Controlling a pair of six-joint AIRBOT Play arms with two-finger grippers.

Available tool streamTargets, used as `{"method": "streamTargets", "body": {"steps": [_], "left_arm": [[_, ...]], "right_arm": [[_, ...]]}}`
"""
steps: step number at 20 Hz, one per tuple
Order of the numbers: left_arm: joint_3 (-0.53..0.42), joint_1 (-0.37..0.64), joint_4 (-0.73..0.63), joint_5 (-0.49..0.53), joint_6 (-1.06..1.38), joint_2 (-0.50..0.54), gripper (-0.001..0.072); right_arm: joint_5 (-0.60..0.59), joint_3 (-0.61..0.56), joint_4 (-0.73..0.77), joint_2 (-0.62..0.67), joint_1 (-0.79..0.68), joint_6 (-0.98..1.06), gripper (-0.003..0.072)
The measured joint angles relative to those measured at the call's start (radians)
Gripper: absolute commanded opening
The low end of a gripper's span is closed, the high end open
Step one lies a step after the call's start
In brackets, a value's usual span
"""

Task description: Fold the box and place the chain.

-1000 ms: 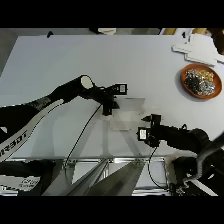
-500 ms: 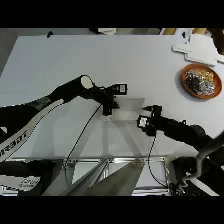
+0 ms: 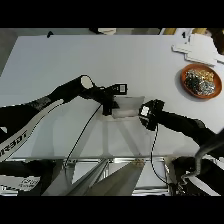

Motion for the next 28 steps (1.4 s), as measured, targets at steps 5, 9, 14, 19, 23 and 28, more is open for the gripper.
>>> {"method": "streamTargets", "body": {"steps": [5,9,14,19,23,28], "left_arm": [[0.000,0.000,0.000,0.000,0.000,0.000,0.0010],[0.000,0.000,0.000,0.000,0.000,0.000,0.0010],[0.000,0.000,0.000,0.000,0.001,0.000,0.0010],[0.000,0.000,0.000,0.000,0.000,0.000,0.0010],[0.000,0.000,0.000,-0.001,0.000,0.000,0.0010],[0.000,0.000,0.000,-0.001,0.001,0.000,0.0010]], "right_arm": [[-0.049,0.028,0.056,-0.027,-0.047,0.000,0.0667],[-0.105,0.043,0.094,-0.037,-0.103,0.000,0.0657],[-0.131,0.072,0.115,-0.085,-0.124,0.000,0.0640],[-0.155,0.105,0.119,-0.114,-0.128,-0.002,0.0639],[-0.172,0.113,0.119,-0.120,-0.129,-0.001,0.0641],[-0.212,0.115,0.093,-0.122,-0.127,0.000,0.0693]]}}
